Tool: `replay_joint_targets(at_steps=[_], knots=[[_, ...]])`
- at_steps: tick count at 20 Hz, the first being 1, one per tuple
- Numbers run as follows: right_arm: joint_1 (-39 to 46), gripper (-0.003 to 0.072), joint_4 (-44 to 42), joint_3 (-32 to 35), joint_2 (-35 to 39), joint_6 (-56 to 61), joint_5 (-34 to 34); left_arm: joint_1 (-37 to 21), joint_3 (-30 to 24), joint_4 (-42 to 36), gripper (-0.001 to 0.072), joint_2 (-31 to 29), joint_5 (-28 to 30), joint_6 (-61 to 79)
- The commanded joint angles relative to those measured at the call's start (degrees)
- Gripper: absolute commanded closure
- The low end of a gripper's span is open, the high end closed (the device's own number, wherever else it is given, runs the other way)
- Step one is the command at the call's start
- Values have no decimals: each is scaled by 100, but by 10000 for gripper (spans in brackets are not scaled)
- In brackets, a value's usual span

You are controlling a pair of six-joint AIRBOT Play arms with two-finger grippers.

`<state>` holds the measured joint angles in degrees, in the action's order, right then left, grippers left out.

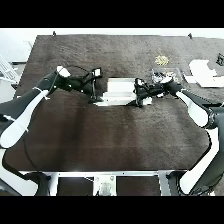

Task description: Fold the box and place the chain.

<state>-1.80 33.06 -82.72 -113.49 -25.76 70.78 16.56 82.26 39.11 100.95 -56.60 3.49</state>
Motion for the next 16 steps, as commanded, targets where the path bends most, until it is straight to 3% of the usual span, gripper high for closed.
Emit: replay_joint_targets(at_steps=[1, 16], knots=[[-2, 102, -2, -2, -2, 0, 0, 105, 7, 153, 30, 205, 382, -94], [-2, 102, -2, -2, -2, 0, 0, 396, 7, 549, 62, 363, 984, -4]])
